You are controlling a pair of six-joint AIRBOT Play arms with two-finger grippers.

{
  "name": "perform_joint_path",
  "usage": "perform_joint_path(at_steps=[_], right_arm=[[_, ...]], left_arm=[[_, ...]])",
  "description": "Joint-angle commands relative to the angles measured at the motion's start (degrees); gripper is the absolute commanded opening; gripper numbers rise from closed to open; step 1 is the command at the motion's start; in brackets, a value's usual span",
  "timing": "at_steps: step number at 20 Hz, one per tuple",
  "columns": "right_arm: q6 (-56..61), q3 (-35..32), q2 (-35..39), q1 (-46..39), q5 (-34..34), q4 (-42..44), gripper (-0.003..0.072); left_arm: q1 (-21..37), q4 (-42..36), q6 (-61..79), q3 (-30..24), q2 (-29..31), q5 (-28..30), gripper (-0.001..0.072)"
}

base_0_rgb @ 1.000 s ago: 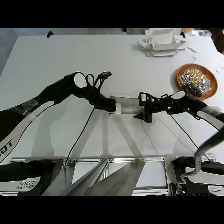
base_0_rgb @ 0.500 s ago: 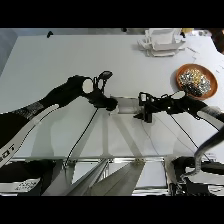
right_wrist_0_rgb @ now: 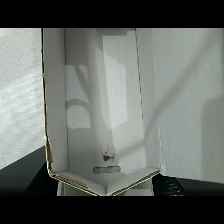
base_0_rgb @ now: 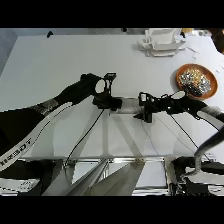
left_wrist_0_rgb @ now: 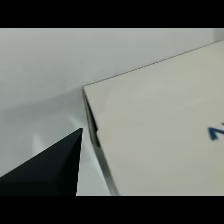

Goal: Fold the box and place the chain.

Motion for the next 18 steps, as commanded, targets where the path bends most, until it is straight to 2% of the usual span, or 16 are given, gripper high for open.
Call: perform_joint_path(at_steps=[1,3,8,12,14,16,18], right_arm=[[0.0,-0.02,0.04,0.0,0.02,-0.02,0.0406],[0.0,-0.02,0.04,0.0,0.02,0.0,0.0406],[0.0,-0.02,0.04,0.0,0.02,-0.02,0.0406],[0.0,-0.02,0.04,0.0,0.04,-0.02,0.0406],[0.0,-0.02,0.02,0.0,0.02,-0.02,0.0406],[0.0,-0.02,0.04,0.0,0.02,-0.02,0.0406],[0.0,-0.02,0.04,-0.02,0.02,-0.02,0.0406]], left_arm=[[-0.44,3.96,-11.87,1.18,-0.98,-2.97,0.0429],[-0.74,5.09,-12.33,1.18,-0.98,-3.41,0.0366],[-2.54,6.8,-12.07,1.29,-1.11,-3.37,0.0366],[-3.45,7.13,-10.27,4.92,-3.8,-6.47,0.0357],[-3.52,7.15,-8.79,5.14,-4.46,-7.67,0.0306],[-3.5,7.13,-8.85,5.16,-4.59,-7.65,0.0306],[-3.5,7.1,-8.87,5.14,-4.7,-7.1,0.0219]])
